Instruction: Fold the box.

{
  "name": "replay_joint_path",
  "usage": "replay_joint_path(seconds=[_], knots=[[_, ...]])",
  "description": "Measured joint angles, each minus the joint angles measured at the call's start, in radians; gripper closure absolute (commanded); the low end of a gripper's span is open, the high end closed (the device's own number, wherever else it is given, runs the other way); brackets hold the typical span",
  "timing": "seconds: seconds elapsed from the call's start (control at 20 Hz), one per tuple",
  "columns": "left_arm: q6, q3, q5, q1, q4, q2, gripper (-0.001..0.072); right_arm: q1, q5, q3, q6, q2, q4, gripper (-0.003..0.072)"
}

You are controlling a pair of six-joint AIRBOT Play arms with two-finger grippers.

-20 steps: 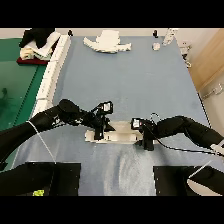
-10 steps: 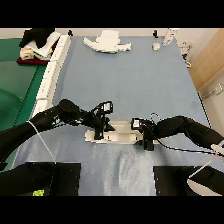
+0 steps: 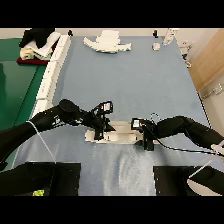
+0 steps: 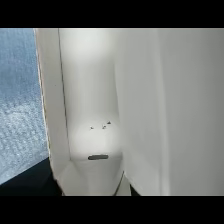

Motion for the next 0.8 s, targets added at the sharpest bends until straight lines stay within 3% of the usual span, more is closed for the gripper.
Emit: replay_joint_path(seconds=[0.05, 0.3, 0.55, 0.6, 0.65, 0.8], knots=[[-0.001, -0.001, 0.014, -0.002, 0.017, -0.006, 0.0402, 0.000, -0.005, 0.000, 0.000, 0.000, -0.001, 0.0223], [-0.007, 0.001, 0.007, 0.004, -0.001, 0.001, 0.0397, 0.000, -0.005, 0.000, 0.000, 0.000, -0.003, 0.0223], [-0.245, 0.001, -0.034, 0.060, 0.126, 0.075, 0.0401, 0.000, -0.003, 0.000, 0.000, 0.000, -0.004, 0.0223], [-0.309, 0.001, -0.061, 0.077, 0.173, 0.103, 0.0511, 0.000, -0.002, 0.000, 0.000, 0.000, -0.004, 0.0223], [-0.378, 0.001, -0.090, 0.094, 0.224, 0.136, 0.0695, 0.000, -0.002, 0.000, 0.000, 0.000, -0.004, 0.0223], [-0.554, 0.001, -0.198, 0.122, 0.336, 0.216, 0.0698, 0.000, -0.002, 0.000, 0.000, 0.000, -0.004, 0.0223]])
